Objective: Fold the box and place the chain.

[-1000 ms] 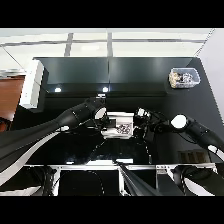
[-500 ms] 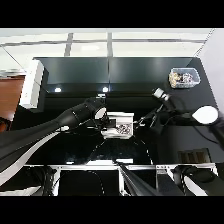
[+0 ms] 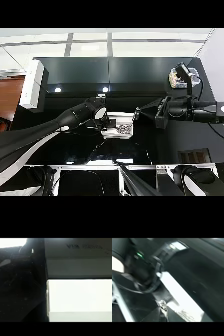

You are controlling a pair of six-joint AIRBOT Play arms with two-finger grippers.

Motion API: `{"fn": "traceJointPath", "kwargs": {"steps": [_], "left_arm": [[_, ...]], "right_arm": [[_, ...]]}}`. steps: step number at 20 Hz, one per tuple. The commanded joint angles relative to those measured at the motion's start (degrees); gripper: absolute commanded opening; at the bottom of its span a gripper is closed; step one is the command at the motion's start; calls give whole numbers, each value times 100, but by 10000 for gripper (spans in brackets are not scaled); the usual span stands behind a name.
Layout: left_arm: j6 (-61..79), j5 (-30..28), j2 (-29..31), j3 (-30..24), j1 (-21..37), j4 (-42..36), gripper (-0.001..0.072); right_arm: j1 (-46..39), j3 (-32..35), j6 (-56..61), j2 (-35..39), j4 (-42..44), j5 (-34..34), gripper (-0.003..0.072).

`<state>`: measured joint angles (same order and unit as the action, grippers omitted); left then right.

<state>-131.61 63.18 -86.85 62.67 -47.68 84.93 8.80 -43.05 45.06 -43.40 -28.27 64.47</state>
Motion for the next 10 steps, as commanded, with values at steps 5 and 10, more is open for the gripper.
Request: {"fn": "traceJointPath", "kwargs": {"steps": [5, 10], "left_arm": [[0, 9, -2, 4, 2, 4, 32], [0, 4, -2, 4, 2, 4, 32]], "right_arm": [[619, 289, 319, -160, 442, -382, 18], [1272, 564, 315, -638, 153, -1143, 18]]}}
